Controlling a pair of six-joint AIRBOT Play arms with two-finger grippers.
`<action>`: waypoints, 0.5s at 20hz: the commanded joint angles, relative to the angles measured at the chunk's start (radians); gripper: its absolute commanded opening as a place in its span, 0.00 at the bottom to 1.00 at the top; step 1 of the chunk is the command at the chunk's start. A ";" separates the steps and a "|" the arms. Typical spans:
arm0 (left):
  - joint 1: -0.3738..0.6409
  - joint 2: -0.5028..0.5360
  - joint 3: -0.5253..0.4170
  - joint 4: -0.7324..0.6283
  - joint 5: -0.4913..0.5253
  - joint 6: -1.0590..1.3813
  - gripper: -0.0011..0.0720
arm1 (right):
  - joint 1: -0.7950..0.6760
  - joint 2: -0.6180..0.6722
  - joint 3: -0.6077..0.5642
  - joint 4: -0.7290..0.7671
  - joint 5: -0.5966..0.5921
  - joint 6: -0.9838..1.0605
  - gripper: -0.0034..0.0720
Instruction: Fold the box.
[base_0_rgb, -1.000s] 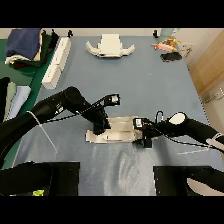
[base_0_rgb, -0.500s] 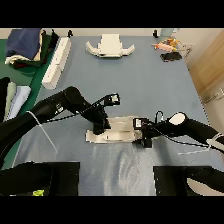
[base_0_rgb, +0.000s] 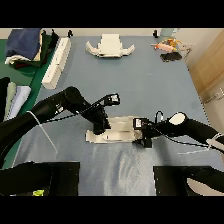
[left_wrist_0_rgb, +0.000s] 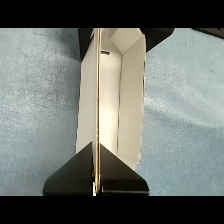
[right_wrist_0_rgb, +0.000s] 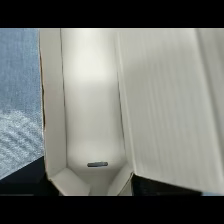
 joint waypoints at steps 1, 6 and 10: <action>0.000 0.000 0.000 -0.014 0.006 0.000 0.04 | -0.001 0.000 0.001 0.001 0.000 0.000 0.72; 0.000 -0.003 0.000 -0.013 0.015 0.000 0.04 | -0.001 0.000 0.001 0.001 0.000 0.000 0.72; 0.002 -0.002 0.000 0.001 0.024 -0.005 0.70 | -0.001 0.000 0.001 0.001 0.000 0.000 0.72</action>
